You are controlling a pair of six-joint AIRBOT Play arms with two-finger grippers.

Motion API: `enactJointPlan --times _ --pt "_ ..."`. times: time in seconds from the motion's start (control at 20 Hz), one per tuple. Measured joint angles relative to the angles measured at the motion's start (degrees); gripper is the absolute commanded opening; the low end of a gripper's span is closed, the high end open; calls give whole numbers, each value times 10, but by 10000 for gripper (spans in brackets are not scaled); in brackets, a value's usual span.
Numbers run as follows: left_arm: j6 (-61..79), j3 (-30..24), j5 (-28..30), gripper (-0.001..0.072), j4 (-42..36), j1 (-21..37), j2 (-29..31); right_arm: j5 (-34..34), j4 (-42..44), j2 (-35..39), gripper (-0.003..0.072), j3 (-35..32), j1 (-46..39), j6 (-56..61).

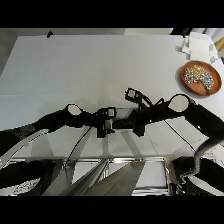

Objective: Fold the box and place the chain.

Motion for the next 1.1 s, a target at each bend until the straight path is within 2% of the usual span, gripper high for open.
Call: enactJointPlan --times 0.15,0.35,0.5,0.65,0.9,1.1 --pt "0 0 0 31 0 0 0 6 -31 47 7 24 0 1" --pt "0 0 0 31 0 0 0 -27 -107 94 6 65 0 27" --pt "0 0 0 31 0 0 0 -77 -160 83 5 80 -6 85" --pt "0 0 0 31 0 0 0 -97 -173 33 5 91 -38 131" --pt "0 0 0 31 0 0 0 -54 -138 -41 5 102 -76 72" --pt "0 0 0 31 0 0 0 19 -113 -60 6 104 -77 9"
